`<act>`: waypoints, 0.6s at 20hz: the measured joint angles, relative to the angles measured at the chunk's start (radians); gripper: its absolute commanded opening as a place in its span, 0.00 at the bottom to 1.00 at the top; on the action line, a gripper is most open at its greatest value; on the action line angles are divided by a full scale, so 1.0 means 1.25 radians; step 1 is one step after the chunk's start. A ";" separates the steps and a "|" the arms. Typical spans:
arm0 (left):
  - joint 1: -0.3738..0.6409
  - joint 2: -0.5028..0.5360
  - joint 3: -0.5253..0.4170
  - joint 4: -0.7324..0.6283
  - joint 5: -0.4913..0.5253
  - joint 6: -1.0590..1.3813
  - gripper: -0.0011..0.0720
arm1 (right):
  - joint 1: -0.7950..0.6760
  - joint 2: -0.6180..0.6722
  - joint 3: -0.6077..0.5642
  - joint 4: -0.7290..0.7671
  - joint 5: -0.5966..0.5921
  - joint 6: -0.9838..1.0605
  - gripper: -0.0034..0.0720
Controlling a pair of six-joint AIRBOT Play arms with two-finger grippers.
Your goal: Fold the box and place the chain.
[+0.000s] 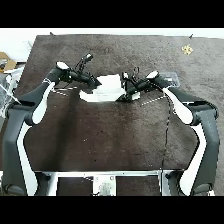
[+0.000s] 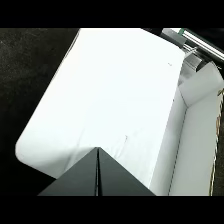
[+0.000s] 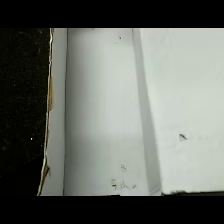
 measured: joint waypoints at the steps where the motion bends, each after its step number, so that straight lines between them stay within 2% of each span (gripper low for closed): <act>1: 0.000 -0.001 0.000 0.002 -0.001 0.000 0.03 | 0.000 0.000 0.000 0.000 0.000 0.000 0.64; 5: 0.002 0.014 0.000 0.008 -0.002 0.000 0.03 | 0.000 0.000 0.000 0.000 0.000 0.000 0.64; 9: 0.023 0.081 0.000 0.008 -0.008 0.000 0.03 | 0.000 0.000 0.000 -0.001 0.000 -0.001 0.64; 12: 0.043 0.146 0.001 0.022 -0.072 0.000 0.03 | 0.000 0.000 0.000 -0.001 0.000 -0.001 0.64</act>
